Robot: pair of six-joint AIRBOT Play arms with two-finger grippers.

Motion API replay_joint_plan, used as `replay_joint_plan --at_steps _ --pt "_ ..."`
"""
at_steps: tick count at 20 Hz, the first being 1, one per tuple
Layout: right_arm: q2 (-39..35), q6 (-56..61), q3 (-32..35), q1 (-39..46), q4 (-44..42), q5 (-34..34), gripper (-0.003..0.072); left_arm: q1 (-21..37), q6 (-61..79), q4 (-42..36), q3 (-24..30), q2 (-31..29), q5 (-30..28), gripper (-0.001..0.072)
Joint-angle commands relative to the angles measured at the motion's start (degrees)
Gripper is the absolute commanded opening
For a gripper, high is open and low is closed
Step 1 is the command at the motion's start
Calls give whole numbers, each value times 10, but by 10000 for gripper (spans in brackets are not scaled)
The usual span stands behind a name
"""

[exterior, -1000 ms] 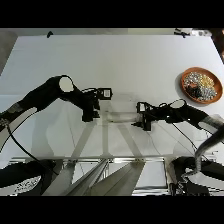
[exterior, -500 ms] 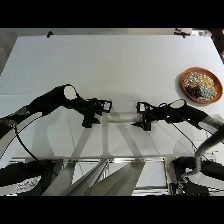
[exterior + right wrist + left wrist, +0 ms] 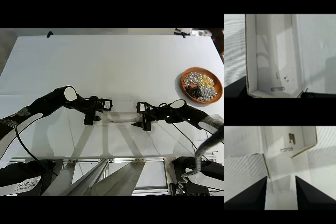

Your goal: Fold the box and place the chain.

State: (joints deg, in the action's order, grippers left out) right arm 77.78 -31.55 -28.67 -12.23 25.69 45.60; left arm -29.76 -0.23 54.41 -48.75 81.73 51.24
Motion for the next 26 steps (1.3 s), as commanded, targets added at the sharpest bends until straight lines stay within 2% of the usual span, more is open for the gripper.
replay_joint_plan --at_steps 1,3,15,16,19,20,23,25,26 --pt "0 0 0 0 0 0 342 -7 4 -11 0 0 -9 384" --pt "0 0 0 0 0 0 342 -12 4 -12 0 1 -9 330" --pt "0 0 0 0 0 0 342 -44 5 -47 0 4 -18 301" --pt "0 0 0 0 0 0 342 -46 5 -47 0 4 -25 252" --pt "0 0 0 0 0 0 342 -50 4 -50 0 4 -59 235" --pt "0 0 0 0 0 0 342 -53 4 -51 0 4 -68 194" --pt "0 0 0 0 0 0 342 -58 4 -53 0 5 -74 190" --pt "0 0 0 0 0 0 342 -63 4 -61 0 9 -76 131" --pt "0 0 0 0 0 0 342 -67 4 -66 0 11 -78 131"
